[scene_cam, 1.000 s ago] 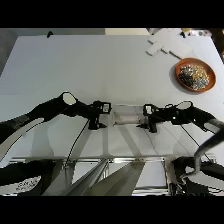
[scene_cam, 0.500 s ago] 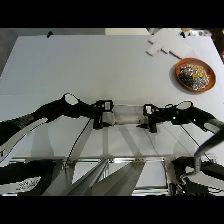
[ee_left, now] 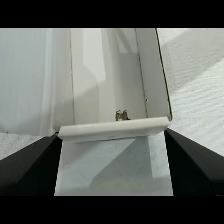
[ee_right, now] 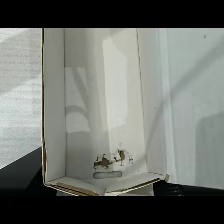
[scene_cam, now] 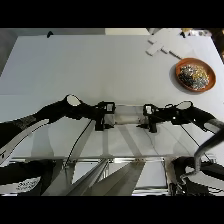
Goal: Fold the box and place the chain.
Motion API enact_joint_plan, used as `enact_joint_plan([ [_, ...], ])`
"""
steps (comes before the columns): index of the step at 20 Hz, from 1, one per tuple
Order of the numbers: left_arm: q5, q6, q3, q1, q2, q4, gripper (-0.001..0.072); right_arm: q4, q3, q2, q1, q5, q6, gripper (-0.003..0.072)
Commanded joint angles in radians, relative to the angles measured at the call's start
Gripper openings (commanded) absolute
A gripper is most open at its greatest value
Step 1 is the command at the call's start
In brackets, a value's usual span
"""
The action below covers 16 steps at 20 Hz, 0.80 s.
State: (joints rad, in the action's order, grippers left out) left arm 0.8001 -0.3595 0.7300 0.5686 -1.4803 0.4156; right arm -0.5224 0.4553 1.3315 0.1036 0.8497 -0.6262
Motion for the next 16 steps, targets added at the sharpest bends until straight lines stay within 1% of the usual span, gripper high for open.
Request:
enact_joint_plan([
  [1, -0.002, 0.000, 0.000, 0.012, 0.000, -0.010, 0.0699, 0.000, 0.000, 0.000, 0.000, 0.000, 0.000, 0.0295],
  [4, -0.040, 0.002, 0.000, 0.045, -0.006, -0.023, 0.0698, 0.000, 0.000, 0.000, 0.000, 0.000, 0.000, 0.0295],
  [10, -0.049, 0.050, 0.000, 0.040, -0.027, -0.045, 0.0695, 0.000, 0.000, 0.000, 0.000, 0.000, 0.000, 0.0295],
  [11, -0.051, 0.050, 0.000, 0.040, -0.031, -0.064, 0.0687, 0.000, 0.000, 0.000, 0.000, 0.000, 0.000, 0.0295],
  [12, -0.054, 0.050, 0.000, 0.041, -0.037, -0.082, 0.0625, 0.000, 0.000, 0.000, 0.000, 0.000, 0.000, 0.0295],
  [13, -0.056, 0.049, 0.000, 0.042, -0.041, -0.101, 0.0608, 0.000, 0.000, 0.000, 0.000, 0.000, 0.000, 0.0295],
  [16, -0.056, 0.049, 0.000, 0.044, -0.043, -0.123, 0.0609, 0.000, 0.000, 0.000, 0.000, 0.000, 0.000, 0.0295],
])
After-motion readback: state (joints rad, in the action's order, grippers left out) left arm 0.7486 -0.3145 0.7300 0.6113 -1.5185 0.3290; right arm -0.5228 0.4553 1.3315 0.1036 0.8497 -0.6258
